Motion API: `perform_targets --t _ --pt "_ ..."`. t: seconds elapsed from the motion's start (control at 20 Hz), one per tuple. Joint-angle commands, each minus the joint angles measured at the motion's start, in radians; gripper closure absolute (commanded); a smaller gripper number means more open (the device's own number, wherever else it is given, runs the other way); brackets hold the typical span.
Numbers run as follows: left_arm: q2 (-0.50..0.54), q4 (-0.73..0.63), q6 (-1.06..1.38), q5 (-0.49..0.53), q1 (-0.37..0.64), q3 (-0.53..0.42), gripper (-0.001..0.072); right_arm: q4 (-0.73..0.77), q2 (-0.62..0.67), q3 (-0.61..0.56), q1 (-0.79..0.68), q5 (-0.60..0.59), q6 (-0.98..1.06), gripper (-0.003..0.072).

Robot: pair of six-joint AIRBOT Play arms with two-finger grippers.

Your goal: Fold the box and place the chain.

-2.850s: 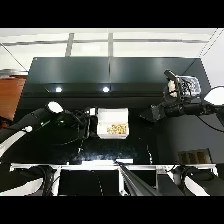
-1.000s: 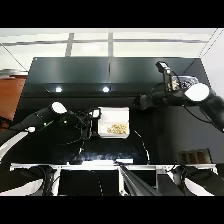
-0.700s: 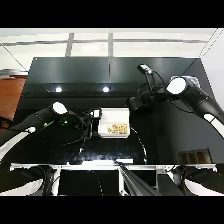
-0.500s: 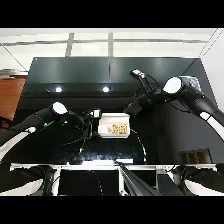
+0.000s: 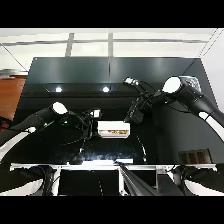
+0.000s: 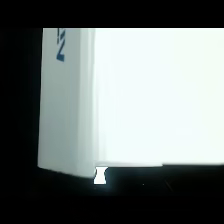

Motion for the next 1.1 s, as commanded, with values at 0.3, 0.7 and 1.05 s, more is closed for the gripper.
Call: perform_targets --t 0.3,0.7,1.05 --pt "-0.001 0.000 0.000 0.000 -0.001 0.000 0.0249 0.058 0.000 0.001 0.017 0.052 -0.137 0.0011" --pt "-0.001 0.000 0.000 0.000 -0.001 0.000 0.0249 -0.083 0.000 0.001 0.094 -0.006 -0.122 0.0143" --pt "-0.001 0.000 0.000 0.000 -0.001 0.000 0.0249 -0.080 0.000 0.001 0.102 -0.005 -0.122 0.0321"
